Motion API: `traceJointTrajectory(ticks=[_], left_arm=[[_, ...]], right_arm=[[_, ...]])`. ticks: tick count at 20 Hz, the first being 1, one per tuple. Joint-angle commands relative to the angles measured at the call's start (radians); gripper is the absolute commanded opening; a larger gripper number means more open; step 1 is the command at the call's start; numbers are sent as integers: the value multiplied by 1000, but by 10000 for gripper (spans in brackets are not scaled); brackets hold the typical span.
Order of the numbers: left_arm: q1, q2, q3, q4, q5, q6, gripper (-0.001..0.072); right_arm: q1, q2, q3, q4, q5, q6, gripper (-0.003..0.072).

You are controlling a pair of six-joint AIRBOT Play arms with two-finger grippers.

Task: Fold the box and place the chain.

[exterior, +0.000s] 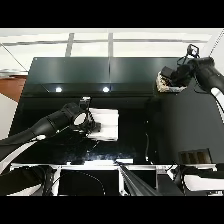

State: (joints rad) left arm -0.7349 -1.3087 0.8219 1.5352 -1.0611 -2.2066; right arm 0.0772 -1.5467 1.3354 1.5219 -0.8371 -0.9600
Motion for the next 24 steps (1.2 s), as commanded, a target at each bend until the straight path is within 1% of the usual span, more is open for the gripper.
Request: traceJointTrajectory(ticks=[1, 2, 6, 12, 18, 19, 20, 21, 22, 24], left_arm=[[1, 0, 1, 0, 5, 0, 29], [1, 0, 1, 0, 5, 0, 29], [1, 0, 1, 0, 4, 0, 29], [1, 0, 1, 0, 4, 0, 29], [1, 0, 1, 0, 6, 0, 30], [2, 0, 1, 1, 5, 0, 29], [2, 0, 1, 0, 6, 0, 29], [2, 0, 1, 1, 5, 0, 29], [2, 0, 1, 0, 5, 0, 29], [2, 0, 1, 1, 5, 0, 30]], right_arm=[[-36, -133, 132, 129, -116, 109, 533], [-43, -153, 149, 131, -132, 142, 533], [-74, -167, 153, 151, -90, 236, 533], [-90, -197, 153, 269, -46, 238, 533], [-90, -245, 153, 285, -37, 237, 532], [-90, -249, 153, 285, -38, 227, 461], [-90, -249, 153, 289, -38, 193, 189], [-90, -249, 153, 301, -37, 148, 70], [-93, -249, 154, 324, -39, 106, 18], [-102, -243, 154, 372, -58, 22, 17]])
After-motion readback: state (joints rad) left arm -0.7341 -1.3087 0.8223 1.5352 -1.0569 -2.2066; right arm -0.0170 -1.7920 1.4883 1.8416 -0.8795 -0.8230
